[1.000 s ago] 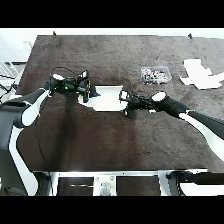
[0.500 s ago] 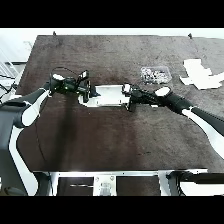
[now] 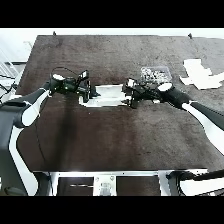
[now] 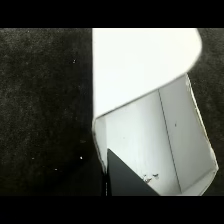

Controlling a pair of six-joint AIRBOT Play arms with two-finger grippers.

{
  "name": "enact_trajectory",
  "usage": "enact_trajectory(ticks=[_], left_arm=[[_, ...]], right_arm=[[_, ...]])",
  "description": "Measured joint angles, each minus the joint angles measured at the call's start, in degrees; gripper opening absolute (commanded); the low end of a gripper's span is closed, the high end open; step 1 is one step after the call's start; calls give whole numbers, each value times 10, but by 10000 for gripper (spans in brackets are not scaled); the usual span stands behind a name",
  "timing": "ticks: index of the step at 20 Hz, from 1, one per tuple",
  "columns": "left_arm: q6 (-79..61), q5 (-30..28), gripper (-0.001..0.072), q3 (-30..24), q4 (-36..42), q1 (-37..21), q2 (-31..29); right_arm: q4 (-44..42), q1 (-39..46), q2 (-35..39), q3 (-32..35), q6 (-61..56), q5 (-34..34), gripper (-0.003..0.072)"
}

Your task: Fold the box and place the chain.

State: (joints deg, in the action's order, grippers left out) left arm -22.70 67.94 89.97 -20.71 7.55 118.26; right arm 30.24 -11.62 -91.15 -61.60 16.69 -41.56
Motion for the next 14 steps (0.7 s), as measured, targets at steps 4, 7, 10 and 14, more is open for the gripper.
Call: enact_trajectory(ticks=[4, 7, 10, 14], left_arm=[[0, 0, 19, 0, 0, 0, 0], [0, 0, 19, 0, 0, 0, 0], [0, 0, 19, 0, 1, 0, 0], [0, 0, 19, 0, 1, 0, 0]], right_arm=[[2, 14, -30, -38, 6, -42, 638], [4, 22, -55, -68, 10, -76, 638], [6, 30, -81, -99, 14, -119, 638], [8, 40, -116, -137, 15, -182, 638]])
